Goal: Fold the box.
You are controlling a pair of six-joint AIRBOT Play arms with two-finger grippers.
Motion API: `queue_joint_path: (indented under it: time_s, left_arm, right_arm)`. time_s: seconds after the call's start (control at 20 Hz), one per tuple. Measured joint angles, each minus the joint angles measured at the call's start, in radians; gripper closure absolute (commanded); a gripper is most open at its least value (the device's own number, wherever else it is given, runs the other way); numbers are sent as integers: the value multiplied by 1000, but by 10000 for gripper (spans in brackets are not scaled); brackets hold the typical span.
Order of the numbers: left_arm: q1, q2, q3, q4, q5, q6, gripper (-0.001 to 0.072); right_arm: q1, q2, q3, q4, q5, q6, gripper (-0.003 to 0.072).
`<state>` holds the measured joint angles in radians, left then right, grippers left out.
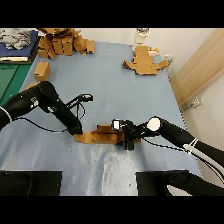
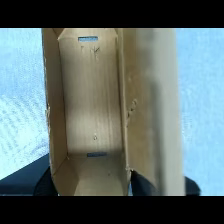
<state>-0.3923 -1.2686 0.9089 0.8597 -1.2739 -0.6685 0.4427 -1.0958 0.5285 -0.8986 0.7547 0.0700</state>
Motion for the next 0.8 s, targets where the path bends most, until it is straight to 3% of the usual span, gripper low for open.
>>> queue_joint_path:
  time_s: [0.25, 0.5, 0.8]
  left_arm:
    - [-79, 12, -6, -222, -27, -142, 698]
    - [-84, -31, -7, -407, 85, -172, 698]
    - [-61, -166, 35, -483, 222, -195, 698]
  right_arm:
    - [0, 0, 0, 0, 0, 0, 111]
    - [0, 0, 0, 0, 1, 0, 110]
    - [0, 0, 0, 0, 4, 0, 111]
